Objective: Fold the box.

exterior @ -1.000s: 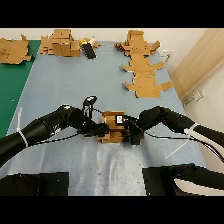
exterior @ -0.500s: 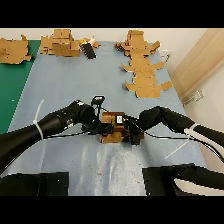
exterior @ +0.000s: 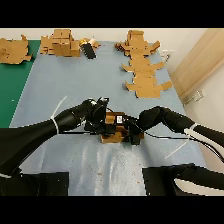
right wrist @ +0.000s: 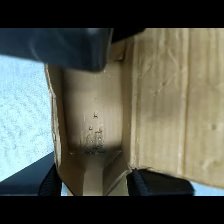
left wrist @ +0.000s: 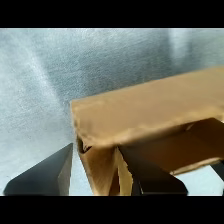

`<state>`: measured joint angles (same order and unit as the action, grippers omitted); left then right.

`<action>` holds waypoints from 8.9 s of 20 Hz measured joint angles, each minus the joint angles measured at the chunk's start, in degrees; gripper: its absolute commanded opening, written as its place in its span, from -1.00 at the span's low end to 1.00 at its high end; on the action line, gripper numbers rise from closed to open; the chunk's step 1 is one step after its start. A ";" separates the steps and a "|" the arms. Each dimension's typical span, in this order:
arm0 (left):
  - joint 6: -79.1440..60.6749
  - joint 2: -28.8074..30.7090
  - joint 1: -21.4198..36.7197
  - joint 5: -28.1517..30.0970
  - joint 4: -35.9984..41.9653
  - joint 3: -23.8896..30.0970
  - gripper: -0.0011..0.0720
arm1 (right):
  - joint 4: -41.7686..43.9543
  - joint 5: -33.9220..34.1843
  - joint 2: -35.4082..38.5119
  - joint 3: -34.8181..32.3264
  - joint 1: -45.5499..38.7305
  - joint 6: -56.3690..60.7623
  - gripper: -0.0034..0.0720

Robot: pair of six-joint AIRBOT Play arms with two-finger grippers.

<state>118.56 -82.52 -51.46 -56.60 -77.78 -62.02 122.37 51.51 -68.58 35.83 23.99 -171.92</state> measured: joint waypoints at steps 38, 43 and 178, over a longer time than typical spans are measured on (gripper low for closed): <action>14.14 -8.00 -3.19 -6.16 -4.76 -6.45 0.67 | -0.04 0.00 0.00 0.00 0.00 -0.04 0.29; 14.36 -7.87 -3.43 -3.85 -2.56 -7.82 0.67 | -0.17 0.00 0.00 0.02 0.02 -0.04 0.29; -56.54 17.64 21.92 -6.49 9.55 14.10 -0.94 | -0.04 0.02 -0.07 0.00 0.02 0.00 0.29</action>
<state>62.02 -64.88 -29.54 -63.09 -68.23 -47.92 122.32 51.53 -68.64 35.83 24.01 -171.92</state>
